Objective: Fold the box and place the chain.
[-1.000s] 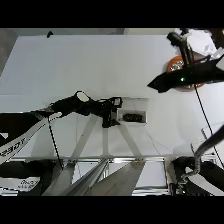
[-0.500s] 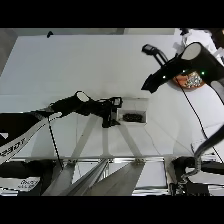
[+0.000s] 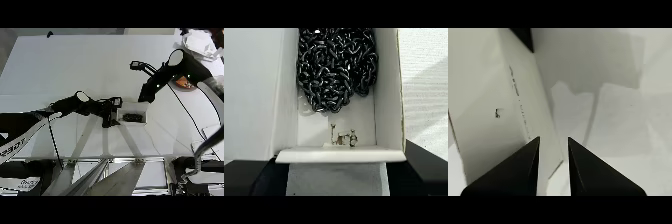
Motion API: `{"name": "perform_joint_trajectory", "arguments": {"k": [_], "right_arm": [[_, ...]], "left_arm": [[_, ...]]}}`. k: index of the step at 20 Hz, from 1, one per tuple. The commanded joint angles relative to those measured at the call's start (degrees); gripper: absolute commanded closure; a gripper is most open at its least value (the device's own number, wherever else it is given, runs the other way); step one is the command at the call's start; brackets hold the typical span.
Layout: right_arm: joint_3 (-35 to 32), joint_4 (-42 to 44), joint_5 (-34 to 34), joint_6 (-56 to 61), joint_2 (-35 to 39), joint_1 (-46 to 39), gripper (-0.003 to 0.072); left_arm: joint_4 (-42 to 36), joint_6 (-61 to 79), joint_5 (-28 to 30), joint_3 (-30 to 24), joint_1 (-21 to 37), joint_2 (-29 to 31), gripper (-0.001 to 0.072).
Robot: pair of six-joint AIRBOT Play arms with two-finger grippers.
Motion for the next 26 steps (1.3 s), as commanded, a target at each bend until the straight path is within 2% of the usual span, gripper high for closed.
{"name": "perform_joint_trajectory", "arguments": {"k": [1, 2, 3, 8, 14, 17, 18, 20, 21, 26], "right_arm": [[-3.8, 2.97, 0.94, -5.55, 3.02, 0.9, 0.0357], [-4.98, 3.76, 0.33, -5.92, 4.46, 1.05, 0.0275], [-6.08, 4.85, -0.39, -5.92, 6.08, 1.03, 0.026], [-11.17, 6.71, -2.69, -8.7, 12.33, 1.81, 0.0261], [-15.41, 4.81, -9.29, -8.68, 12.57, 4.48, 0.026], [-15.43, 4.09, -9.68, -8.63, 12.57, 4.42, 0.026], [-15.43, 4.13, -9.6, -8.66, 12.57, 4.42, 0.0262], [-15.43, 4.11, -9.62, -8.66, 12.57, 4.42, 0.0338], [-15.43, 4.13, -9.6, -8.63, 12.57, 4.44, 0.0354], [-15.43, 4.11, -9.57, -8.24, 12.59, 4.44, 0.0393]], "left_arm": [[0.0, 0.0, -0.02, 0.0, 0.04, -0.02, 0.05], [0.0, 0.0, 0.0, 0.0, 0.04, -0.02, 0.05], [0.0, 0.0, 0.0, 0.0, 0.04, -0.02, 0.05], [0.0, 0.0, -0.02, 0.0, 0.04, -0.02, 0.05], [0.0, 0.0, 0.0, 0.0, 0.04, -0.02, 0.05], [0.0, 0.0, 0.0, 0.0, 0.04, -0.02, 0.05], [0.0, 0.0, 0.0, 0.0, 0.04, -0.02, 0.05], [0.0, 0.0, 0.0, 0.0, 0.04, -0.02, 0.05], [0.0, 0.0, 0.0, 0.0, 0.04, -0.02, 0.05], [0.0, 0.0, 0.0, 0.0, 0.04, -0.02, 0.05]]}}
